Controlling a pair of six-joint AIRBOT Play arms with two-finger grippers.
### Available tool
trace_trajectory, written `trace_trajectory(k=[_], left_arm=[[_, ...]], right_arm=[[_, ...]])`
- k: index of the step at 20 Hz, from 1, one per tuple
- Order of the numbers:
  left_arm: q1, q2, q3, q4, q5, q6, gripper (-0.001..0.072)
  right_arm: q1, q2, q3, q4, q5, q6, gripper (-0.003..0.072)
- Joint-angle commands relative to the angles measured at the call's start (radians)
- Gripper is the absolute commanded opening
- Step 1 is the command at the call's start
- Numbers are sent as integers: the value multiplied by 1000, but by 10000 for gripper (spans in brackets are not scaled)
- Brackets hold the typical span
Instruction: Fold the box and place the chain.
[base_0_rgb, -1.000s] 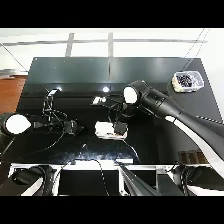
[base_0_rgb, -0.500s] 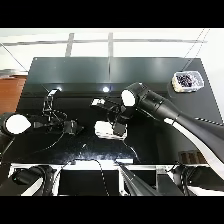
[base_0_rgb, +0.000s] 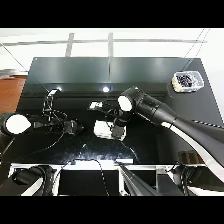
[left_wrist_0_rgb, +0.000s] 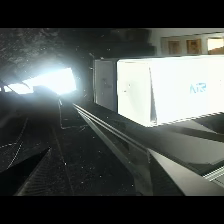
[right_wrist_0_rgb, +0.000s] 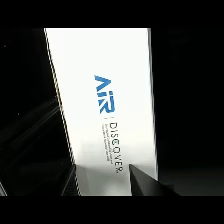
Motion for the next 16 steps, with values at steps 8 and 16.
trace_trajectory(k=[8, 16], left_arm=[[1, 0, 0, 1, -1, 0, 697], [1, -5, 0, 2, -5, 0, 697]], right_arm=[[-90, 193, 23, 43, 129, 357, 372], [-234, 410, -571, 819, -597, 491, 22]])
